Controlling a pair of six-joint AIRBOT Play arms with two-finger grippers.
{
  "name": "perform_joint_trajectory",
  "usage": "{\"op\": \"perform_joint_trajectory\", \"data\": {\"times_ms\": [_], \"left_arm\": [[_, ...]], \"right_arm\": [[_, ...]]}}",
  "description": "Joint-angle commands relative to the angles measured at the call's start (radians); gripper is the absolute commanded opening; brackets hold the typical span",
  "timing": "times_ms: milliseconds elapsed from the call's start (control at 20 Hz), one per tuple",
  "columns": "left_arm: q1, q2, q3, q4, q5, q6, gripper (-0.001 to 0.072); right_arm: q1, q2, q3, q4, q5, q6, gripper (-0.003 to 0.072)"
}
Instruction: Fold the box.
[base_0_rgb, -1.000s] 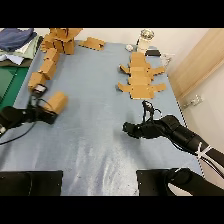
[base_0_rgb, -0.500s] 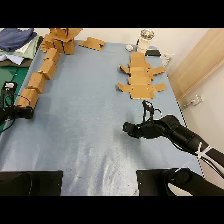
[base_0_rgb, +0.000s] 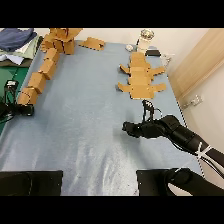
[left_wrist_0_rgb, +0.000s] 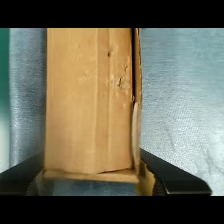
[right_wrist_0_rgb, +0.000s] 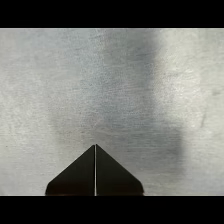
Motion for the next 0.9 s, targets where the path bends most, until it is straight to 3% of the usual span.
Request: {"op": "perform_joint_trajectory", "data": {"times_ms": [0, 200, 350, 500, 550, 650, 750, 850], "left_arm": [[0.002, -0.023, 0.007, 0.002, -0.049, -0.006, 0.0715], [0.044, 0.002, 0.007, 0.003, -0.151, -0.007, 0.0715], [0.118, 0.102, 0.007, 0.026, -0.326, -0.007, 0.0715], [0.169, 0.251, 0.007, 0.041, -0.563, -0.021, 0.0714], [0.168, 0.299, 0.007, 0.039, -0.623, -0.024, 0.0688], [0.139, 0.392, 0.016, 0.030, -0.744, -0.032, 0.0153], [0.060, 0.469, 0.034, 0.030, -0.779, -0.071, 0.0015], [-0.067, 0.519, 0.074, 0.033, -0.756, -0.198, 0.0014]], "right_arm": [[0.000, -0.001, 0.001, 0.006, 0.006, 0.000, 0.0001], [0.000, -0.001, 0.001, 0.008, 0.002, 0.000, 0.0001], [0.000, -0.001, 0.001, 0.008, -0.016, 0.000, 0.0002], [0.000, -0.001, 0.001, 0.027, -0.030, -0.001, 0.0002], [0.000, -0.001, 0.001, 0.031, -0.040, -0.001, 0.0001], [0.000, -0.001, 0.009, 0.030, -0.064, -0.032, 0.0001], [-0.001, -0.010, 0.037, 0.028, -0.085, -0.071, 0.0002], [-0.001, -0.039, 0.093, 0.023, -0.123, -0.111, 0.0001]]}}
